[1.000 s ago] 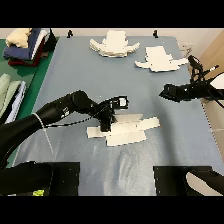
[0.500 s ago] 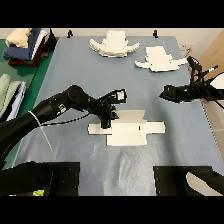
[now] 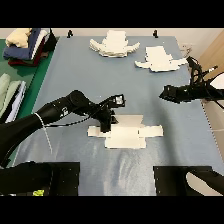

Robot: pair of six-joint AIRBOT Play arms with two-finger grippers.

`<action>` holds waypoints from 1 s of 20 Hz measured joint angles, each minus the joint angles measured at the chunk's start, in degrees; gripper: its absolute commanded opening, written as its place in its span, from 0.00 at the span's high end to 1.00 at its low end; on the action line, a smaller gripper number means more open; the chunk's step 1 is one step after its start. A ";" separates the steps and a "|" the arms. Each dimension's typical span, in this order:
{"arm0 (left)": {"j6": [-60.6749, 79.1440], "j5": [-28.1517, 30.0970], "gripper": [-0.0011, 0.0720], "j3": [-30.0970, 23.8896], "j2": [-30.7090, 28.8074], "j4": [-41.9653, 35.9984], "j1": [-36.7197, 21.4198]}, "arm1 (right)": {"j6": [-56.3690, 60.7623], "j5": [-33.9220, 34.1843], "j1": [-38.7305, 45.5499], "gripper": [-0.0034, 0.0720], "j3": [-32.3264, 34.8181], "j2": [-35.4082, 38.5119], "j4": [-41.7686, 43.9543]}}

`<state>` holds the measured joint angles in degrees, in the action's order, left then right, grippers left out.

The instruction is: Fold the box.

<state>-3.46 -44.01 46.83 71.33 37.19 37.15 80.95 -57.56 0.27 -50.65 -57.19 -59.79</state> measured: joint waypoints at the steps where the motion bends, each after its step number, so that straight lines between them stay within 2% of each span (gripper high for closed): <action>1: -0.17 -0.28 0.97 -0.11 0.02 0.00 0.00 | 0.00 -0.02 -0.02 0.67 0.00 0.00 0.02; 2: -0.42 -0.37 0.97 -0.24 0.09 -0.02 0.00 | 0.00 -0.04 0.00 0.72 0.00 0.00 0.02; 3: -0.52 -0.61 0.97 -0.35 0.09 0.02 -0.11 | -0.02 -0.17 0.00 0.88 0.00 0.00 0.00; 4: -0.61 -0.76 0.97 -0.35 0.13 0.04 -0.11 | -0.02 -0.61 0.00 0.95 0.00 0.00 0.02; 7: -0.83 -0.96 0.97 -0.46 0.13 0.24 -0.07 | 0.04 -3.23 -0.02 0.95 0.00 0.20 0.00; 10: -0.96 -1.11 0.97 -0.48 0.20 0.33 -0.07 | 2.40 -8.66 -2.16 0.95 0.00 1.79 -1.95; 13: -1.01 -1.16 0.97 -0.59 0.20 0.39 -0.07 | 6.51 -15.80 -9.68 0.95 1.53 5.35 -5.25; 16: -1.01 -1.18 0.97 -0.59 0.20 0.42 -0.07 | 8.50 -17.38 -22.03 0.94 6.88 11.06 -7.80; 17: -1.03 -1.18 0.97 -0.59 0.20 0.44 -0.07 | 7.63 -16.55 -26.77 0.80 9.49 13.38 -8.87; 18: -1.03 -1.18 0.97 -0.59 0.20 0.44 -0.07 | 6.10 -14.73 -31.98 0.36 12.48 15.91 -10.23; 19: -1.03 -1.18 0.97 -0.59 0.20 0.44 -0.07 | 4.42 -12.20 -36.79 0.07 15.56 18.14 -12.09; 20: -1.03 -1.18 0.97 -0.59 0.20 0.44 -0.07 | 2.67 -9.88 -40.85 0.06 18.32 19.69 -14.58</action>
<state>-4.49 -45.19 46.24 71.53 37.63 37.08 83.61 -67.44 -40.58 -32.34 -37.50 -74.37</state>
